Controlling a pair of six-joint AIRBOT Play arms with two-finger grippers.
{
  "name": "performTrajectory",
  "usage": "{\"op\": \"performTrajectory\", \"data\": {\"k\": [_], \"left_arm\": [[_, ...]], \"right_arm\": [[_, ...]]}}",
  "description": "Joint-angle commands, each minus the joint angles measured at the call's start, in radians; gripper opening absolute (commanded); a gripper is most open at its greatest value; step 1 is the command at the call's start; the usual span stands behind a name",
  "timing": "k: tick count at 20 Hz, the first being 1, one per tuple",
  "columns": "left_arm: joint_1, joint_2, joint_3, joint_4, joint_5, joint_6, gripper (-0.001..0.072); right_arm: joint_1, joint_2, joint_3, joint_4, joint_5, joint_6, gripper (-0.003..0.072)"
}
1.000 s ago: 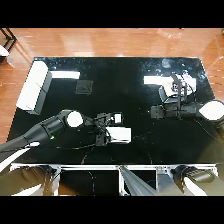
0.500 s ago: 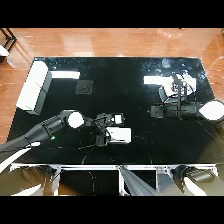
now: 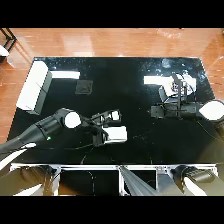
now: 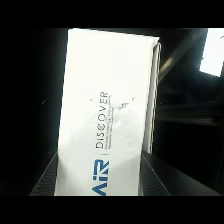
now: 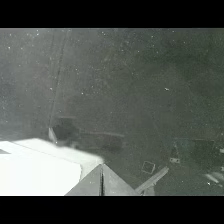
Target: Fold the box and place the chain.
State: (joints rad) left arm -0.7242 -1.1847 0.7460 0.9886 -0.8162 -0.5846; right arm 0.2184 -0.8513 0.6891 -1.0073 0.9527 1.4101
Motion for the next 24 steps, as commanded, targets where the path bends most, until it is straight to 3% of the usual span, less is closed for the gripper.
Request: {"op": "performTrajectory", "data": {"k": [1,7,10,14,19,24], "left_arm": [[0.060,0.047,0.000,0.105,-0.072,-0.177,0.0357],[0.269,0.151,-0.001,0.315,-0.280,-0.379,0.0357],[0.414,0.190,-0.002,0.369,-0.399,-0.426,0.0357],[0.658,0.280,-0.033,0.422,-0.476,-0.438,0.0357],[1.040,0.340,-0.061,0.481,-0.463,-0.406,0.0359],[1.317,0.321,-0.060,0.542,-0.366,-0.397,0.0359]], "right_arm": [[0.000,0.000,0.000,0.000,0.000,0.000,0.0020],[0.000,0.000,0.000,-0.032,0.000,0.000,0.0021],[0.000,0.000,0.000,-0.034,0.000,0.000,0.0020],[0.000,0.000,0.000,-0.041,-0.001,0.000,0.0020],[0.000,0.000,0.000,-0.044,-0.043,-0.002,0.0020],[0.000,0.000,0.000,-0.044,-0.051,-0.012,0.0020]]}}
